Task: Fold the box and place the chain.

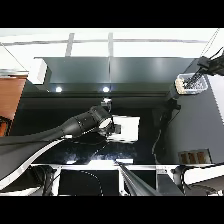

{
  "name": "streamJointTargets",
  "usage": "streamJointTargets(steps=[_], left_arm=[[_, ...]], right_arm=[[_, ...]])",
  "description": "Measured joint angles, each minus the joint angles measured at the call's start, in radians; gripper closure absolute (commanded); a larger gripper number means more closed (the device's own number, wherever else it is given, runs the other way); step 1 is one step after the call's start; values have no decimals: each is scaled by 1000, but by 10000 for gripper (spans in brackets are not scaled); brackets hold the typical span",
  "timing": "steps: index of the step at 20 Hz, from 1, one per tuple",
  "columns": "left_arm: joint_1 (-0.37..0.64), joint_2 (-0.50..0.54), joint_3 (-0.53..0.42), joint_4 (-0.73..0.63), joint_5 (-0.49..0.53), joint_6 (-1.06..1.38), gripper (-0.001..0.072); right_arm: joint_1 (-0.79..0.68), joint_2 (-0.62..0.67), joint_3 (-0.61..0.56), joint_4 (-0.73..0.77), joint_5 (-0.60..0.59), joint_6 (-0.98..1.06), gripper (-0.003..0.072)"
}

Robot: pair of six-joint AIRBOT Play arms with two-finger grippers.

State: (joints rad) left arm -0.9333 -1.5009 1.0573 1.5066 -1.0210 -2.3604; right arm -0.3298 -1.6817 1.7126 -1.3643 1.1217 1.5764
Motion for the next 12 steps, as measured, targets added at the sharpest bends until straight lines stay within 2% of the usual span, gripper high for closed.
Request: streamJointTargets(steps=[5, 12], left_arm=[[0, 0, 0, 0, 0, 0, 686], [0, 0, 0, 0, 0, 0, 686]], right_arm=[[2, 210, 0, 31, 8, -92, 679], [40, 505, -16, 195, 130, -216, 678]])
